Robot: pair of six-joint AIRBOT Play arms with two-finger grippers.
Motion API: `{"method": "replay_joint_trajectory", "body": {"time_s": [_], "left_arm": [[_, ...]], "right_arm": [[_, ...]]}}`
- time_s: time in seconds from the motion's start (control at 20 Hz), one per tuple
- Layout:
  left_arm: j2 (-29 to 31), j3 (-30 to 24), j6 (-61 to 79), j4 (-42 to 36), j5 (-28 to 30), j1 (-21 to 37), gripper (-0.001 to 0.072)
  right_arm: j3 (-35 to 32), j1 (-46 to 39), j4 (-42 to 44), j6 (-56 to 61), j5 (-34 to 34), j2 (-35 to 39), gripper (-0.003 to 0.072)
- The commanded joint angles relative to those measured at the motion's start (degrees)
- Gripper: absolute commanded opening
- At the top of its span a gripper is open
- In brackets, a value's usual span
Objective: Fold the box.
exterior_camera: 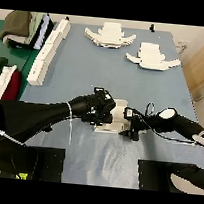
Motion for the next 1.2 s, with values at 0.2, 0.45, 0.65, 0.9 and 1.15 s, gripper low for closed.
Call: {"method": "replay_joint_trajectory", "body": {"time_s": [0.2, 0.45, 0.65, 0.9, 1.15], "left_arm": [[0.17, 0.20, 1.57, 0.31, 0.11, -0.09, 0.0188], [0.50, 1.38, 1.33, 0.74, -2.89, 0.04, 0.0424], [1.25, 1.97, 3.28, -1.29, -4.42, 0.31, 0.0424], [6.01, 3.45, 8.63, -7.63, -7.41, 4.68, 0.0424], [15.34, 3.43, 18.21, -11.76, -12.41, 11.54, 0.0177]], "right_arm": [[0.02, -0.02, 0.11, 0.09, 0.00, 0.00, 0.0542], [0.02, -0.02, 0.11, 0.09, 0.02, 0.00, 0.0542], [0.02, -0.02, 0.11, 0.09, 0.00, 0.00, 0.0542], [0.02, -0.02, 0.11, 0.09, 0.02, 0.00, 0.0542], [0.02, -0.02, 0.11, 0.09, 0.00, 0.00, 0.0542]]}}
